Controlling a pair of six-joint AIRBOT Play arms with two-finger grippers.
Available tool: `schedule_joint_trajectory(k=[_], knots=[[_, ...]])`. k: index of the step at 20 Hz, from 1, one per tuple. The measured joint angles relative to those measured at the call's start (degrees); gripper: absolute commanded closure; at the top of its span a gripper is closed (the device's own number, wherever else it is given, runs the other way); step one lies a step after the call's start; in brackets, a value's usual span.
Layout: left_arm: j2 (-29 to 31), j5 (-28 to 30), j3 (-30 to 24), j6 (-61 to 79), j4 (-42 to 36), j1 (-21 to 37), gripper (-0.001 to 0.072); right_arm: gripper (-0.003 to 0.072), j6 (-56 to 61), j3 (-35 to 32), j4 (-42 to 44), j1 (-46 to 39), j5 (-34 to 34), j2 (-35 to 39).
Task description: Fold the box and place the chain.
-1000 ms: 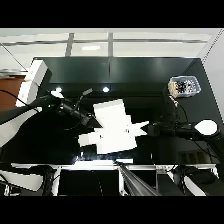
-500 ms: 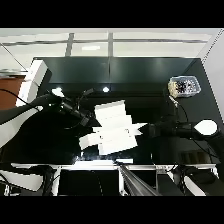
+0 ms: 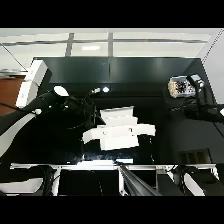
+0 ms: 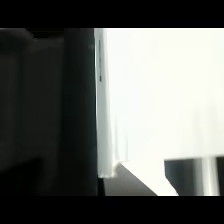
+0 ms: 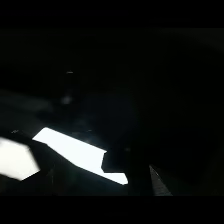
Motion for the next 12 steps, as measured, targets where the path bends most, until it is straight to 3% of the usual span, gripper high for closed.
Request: schedule_joint_trajectory(k=[4,7,12], knots=[[3.2,5.3,-0.7,7.1,1.5,-3.2,0.0683,-0.0010,-0.2,1.4,-3.8,-0.8,-1.7,0.0],[2.9,8.7,-1.5,9.1,4.1,-3.7,0.0684,-0.0010,-4.3,-0.2,2.6,-0.9,-2.4,-0.2],[1.3,8.6,-2.2,9.9,6.0,-4.0,0.0688,-0.0010,-18.7,-6.6,12.9,3.2,-3.0,-0.2]])
